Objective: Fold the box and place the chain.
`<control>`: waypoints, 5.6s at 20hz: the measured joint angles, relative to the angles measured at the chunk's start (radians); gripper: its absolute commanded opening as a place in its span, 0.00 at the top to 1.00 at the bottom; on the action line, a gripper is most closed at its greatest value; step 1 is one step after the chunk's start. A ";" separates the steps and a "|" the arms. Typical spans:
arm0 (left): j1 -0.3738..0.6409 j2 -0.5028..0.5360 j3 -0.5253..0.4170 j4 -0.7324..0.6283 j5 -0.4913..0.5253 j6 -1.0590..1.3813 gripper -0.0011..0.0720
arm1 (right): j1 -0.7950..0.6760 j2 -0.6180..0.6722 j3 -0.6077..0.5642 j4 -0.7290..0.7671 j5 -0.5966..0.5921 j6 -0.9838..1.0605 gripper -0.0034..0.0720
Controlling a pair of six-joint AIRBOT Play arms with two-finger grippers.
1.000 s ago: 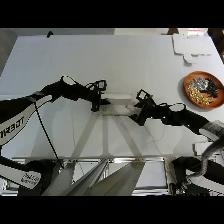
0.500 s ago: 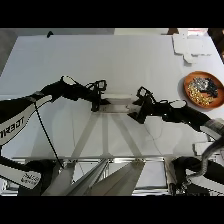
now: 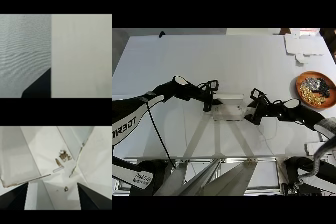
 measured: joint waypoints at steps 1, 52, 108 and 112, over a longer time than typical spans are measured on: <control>0.000 0.000 0.000 0.000 0.000 0.000 0.97 | -0.001 0.000 0.000 0.003 0.006 -0.020 0.04; 0.001 0.000 0.000 0.000 0.001 -0.001 0.97 | 0.010 -0.098 0.000 0.208 0.002 -0.149 0.03; 0.000 -0.001 0.000 0.000 0.000 0.000 0.97 | -0.007 -0.310 0.283 -0.025 0.274 -0.249 0.04; 0.000 -0.001 0.000 0.000 0.000 0.000 0.97 | -0.007 -0.310 0.284 -0.027 0.275 -0.246 0.04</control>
